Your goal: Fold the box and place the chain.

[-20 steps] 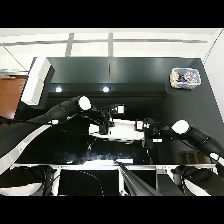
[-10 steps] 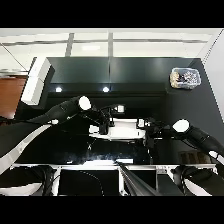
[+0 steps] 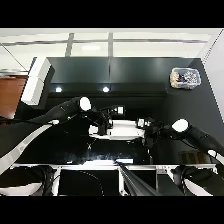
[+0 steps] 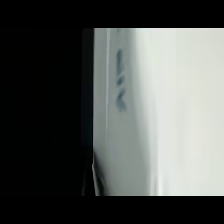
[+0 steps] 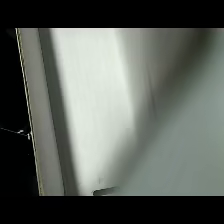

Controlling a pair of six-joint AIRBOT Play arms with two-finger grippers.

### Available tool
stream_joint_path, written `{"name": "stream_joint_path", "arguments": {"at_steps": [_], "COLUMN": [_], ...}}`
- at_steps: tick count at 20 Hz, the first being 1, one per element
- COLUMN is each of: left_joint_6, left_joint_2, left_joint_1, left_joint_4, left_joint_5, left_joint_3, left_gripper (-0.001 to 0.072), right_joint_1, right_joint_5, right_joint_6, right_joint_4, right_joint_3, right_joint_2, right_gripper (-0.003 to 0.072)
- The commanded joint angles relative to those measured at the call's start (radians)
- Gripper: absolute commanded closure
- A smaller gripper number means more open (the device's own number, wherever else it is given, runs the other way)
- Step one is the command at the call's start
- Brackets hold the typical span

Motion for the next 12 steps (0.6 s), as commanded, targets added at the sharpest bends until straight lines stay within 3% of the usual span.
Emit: {"name": "stream_joint_path", "arguments": {"at_steps": [1, 2, 3, 4, 5, 7, 11, 12], "left_joint_6": [-0.018, -0.018, -0.018, -0.018, -0.033, -0.162, -0.468, -0.558], "left_joint_2": [0.015, 0.028, 0.043, 0.062, 0.08, 0.128, 0.231, 0.254], "left_joint_1": [0.006, 0.006, 0.006, 0.006, 0.006, 0.008, 0.008, 0.008], "left_joint_4": [-0.009, -0.008, -0.003, 0.009, 0.019, 0.082, 0.311, 0.355], "left_joint_5": [0.003, 0.006, 0.006, 0.005, -0.005, -0.014, -0.169, -0.207], "left_joint_3": [0.001, 0.001, 0.002, 0.002, 0.003, 0.003, 0.006, 0.006], "left_gripper": [0.0525, 0.0523, 0.0456, 0.0258, 0.0113, 0.0087, 0.0095, 0.0161], "right_joint_1": [0.0, 0.0, 0.0, 0.0, 0.0, 0.0, 0.012, 0.012], "right_joint_5": [0.019, 0.021, 0.021, 0.021, 0.021, 0.032, 0.041, 0.04], "right_joint_6": [0.001, 0.001, 0.002, 0.001, 0.001, 0.0, -0.001, -0.001], "right_joint_4": [-0.005, -0.005, -0.005, -0.005, -0.004, -0.005, -0.022, -0.026], "right_joint_3": [-0.001, -0.001, -0.001, -0.001, 0.0, 0.0, 0.0, 0.0], "right_joint_2": [-0.001, -0.001, -0.001, -0.001, -0.001, 0.0, 0.0, 0.0], "right_gripper": [0.0211, 0.0211, 0.021, 0.0211, 0.021, 0.021, 0.021, 0.0211]}}
